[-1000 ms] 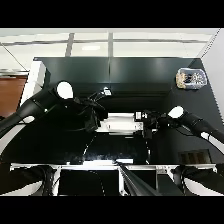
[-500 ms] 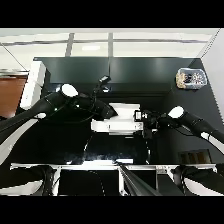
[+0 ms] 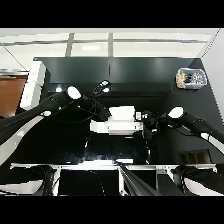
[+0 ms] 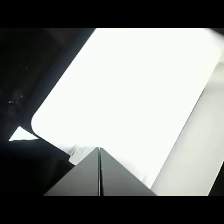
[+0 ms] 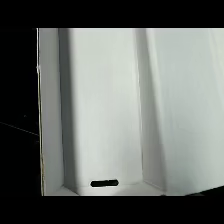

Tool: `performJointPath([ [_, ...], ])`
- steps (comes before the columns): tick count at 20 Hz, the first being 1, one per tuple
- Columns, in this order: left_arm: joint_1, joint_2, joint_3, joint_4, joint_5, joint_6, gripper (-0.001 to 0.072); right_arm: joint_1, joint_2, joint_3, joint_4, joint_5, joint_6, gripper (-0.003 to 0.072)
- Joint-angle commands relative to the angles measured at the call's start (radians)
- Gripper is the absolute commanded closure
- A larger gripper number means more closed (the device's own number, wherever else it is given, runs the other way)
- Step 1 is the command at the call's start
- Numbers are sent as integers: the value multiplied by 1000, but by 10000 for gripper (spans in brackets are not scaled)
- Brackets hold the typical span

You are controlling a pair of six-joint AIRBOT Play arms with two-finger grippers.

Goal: Fold the box and place the chain.

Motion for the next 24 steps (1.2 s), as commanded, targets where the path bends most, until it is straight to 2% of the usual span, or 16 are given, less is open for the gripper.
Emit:
performJointPath([
  [1,7,38,32,82,-17,-12,686,0,0,0,0,-6,1,257],
  [4,58,166,44,150,-83,-73,686,0,0,0,0,-6,1,257],
  [7,104,303,-6,186,-151,-89,687,0,0,0,0,-6,1,258],
  [10,90,382,-93,142,-169,145,685,0,0,0,0,-6,2,258],
  [11,77,379,-117,149,-172,226,610,0,0,0,0,-6,2,257],
  [13,54,361,-168,157,-119,373,119,0,0,0,0,-6,2,257],
  [14,40,349,-188,160,-75,439,51,0,0,0,0,-6,2,257],
  [18,-30,274,-204,204,54,531,51,0,0,0,0,-6,2,258],
  [24,-78,219,-203,201,67,518,86,0,0,0,0,-6,2,258],
])
